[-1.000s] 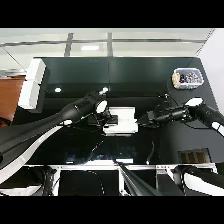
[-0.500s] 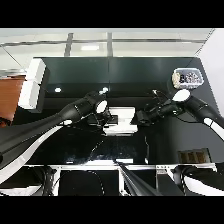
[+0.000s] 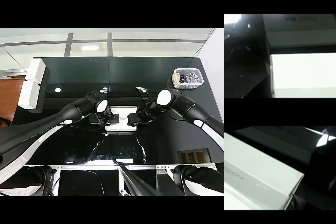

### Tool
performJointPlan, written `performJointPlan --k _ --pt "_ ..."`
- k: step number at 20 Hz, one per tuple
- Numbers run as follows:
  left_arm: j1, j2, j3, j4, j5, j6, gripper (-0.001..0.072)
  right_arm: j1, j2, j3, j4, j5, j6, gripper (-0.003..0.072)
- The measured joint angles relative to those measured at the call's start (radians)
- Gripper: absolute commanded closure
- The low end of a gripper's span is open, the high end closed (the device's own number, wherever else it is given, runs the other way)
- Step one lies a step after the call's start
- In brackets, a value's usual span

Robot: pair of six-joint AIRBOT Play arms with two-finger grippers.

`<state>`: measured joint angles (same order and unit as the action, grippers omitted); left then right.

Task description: Fold the box and place the chain.

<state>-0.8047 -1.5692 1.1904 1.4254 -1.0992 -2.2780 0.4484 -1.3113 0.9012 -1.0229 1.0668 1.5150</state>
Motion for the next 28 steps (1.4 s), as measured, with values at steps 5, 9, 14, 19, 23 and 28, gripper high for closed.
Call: performJointPlan --k 5,9,14,19,23,28 --pt "-0.006 -0.003 0.009 0.030 -0.025 -0.039 0.0685 0.029 0.000 0.005 -0.064 -0.038 0.069 0.0200" --pt "-0.007 -0.006 0.010 0.053 -0.046 -0.059 0.0685 0.037 0.000 0.008 -0.148 -0.053 0.193 0.0200" --pt "-0.008 -0.007 0.010 0.069 -0.061 -0.070 0.0685 0.090 -0.018 0.047 -0.226 -0.058 0.353 0.0200" --pt "-0.010 -0.007 0.010 0.074 -0.064 -0.074 0.0685 0.182 -0.034 0.092 -0.385 -0.033 0.539 0.0200" --pt "-0.011 -0.007 0.010 0.076 -0.064 -0.076 0.0684 0.209 -0.054 0.101 -0.449 0.003 0.623 0.0201" --pt "-0.014 -0.007 0.010 0.077 -0.064 -0.076 0.0684 0.218 -0.097 0.104 -0.418 0.019 0.652 0.0499"
